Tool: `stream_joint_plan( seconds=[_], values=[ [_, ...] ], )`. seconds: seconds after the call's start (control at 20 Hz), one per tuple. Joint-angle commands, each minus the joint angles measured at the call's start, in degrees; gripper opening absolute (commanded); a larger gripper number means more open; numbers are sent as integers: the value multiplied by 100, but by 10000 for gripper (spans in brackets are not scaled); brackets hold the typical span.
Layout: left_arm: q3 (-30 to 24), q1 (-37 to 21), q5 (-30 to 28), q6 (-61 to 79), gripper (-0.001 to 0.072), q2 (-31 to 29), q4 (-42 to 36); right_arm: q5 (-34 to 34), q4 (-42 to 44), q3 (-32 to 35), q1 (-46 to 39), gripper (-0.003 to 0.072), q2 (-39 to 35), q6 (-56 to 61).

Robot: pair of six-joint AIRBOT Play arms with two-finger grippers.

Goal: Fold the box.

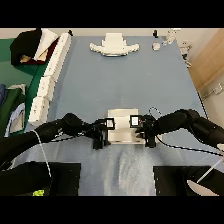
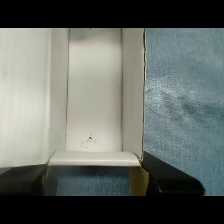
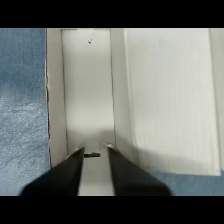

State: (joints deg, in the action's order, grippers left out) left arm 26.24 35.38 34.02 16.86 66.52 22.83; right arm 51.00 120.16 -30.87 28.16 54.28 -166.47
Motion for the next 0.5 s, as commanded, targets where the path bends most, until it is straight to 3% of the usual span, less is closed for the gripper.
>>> stream_joint_plan(
  seconds=[0.0,0.4,0.45],
  values=[
    [7,-2,0,4,524,0,0,-39,160,2,7,513,4,-68],
    [7,-2,0,4,524,0,0,74,125,2,4,542,0,-50],
    [7,-2,0,4,524,0,0,164,98,0,4,436,-13,-24]
  ],
)
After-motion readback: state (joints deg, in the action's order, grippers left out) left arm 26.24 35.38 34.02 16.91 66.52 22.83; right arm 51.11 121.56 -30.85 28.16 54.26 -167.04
